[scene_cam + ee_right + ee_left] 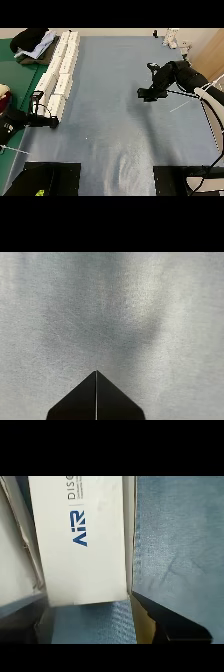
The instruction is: Fold the box.
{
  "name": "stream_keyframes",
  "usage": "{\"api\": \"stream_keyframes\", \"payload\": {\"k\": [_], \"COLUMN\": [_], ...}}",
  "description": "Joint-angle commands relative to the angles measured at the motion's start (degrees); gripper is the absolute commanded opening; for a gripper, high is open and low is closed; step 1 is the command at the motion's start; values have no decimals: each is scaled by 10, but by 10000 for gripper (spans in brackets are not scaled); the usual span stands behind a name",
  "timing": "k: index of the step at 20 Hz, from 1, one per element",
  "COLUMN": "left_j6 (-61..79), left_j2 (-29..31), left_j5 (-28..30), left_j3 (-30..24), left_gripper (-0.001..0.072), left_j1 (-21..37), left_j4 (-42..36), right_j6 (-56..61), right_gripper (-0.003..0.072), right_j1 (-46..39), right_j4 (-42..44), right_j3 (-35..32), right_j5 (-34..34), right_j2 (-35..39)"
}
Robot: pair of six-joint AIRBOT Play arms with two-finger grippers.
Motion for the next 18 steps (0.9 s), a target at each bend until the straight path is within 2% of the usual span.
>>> {"api": "stream_keyframes", "payload": {"k": [1, 3, 5, 9, 12, 18], "left_j6": [-40, -45, -49, -48, -47, -47], "left_j2": [46, 83, 123, 161, 140, 58], "left_j5": [-138, -189, -202, -209, -237, -213], "left_j3": [66, 117, 161, 189, 189, 189], "left_gripper": [701, 701, 701, 699, 699, 700], "left_j1": [0, 0, -1, -1, -22, -177], "left_j4": [65, 81, 53, -126, -203, -205], "right_j6": [0, 0, 0, 0, 0, 0], "right_gripper": [7, 7, 7, 7, 7, 7], "right_j1": [0, 0, 0, 0, 0, 0], "right_j4": [0, 0, 0, 0, -1, 0], "right_j3": [0, 0, 0, 0, 0, 0], "right_j5": [0, 0, 0, 0, 0, 0], "right_j2": [0, 0, 0, 0, 0, 0]}}
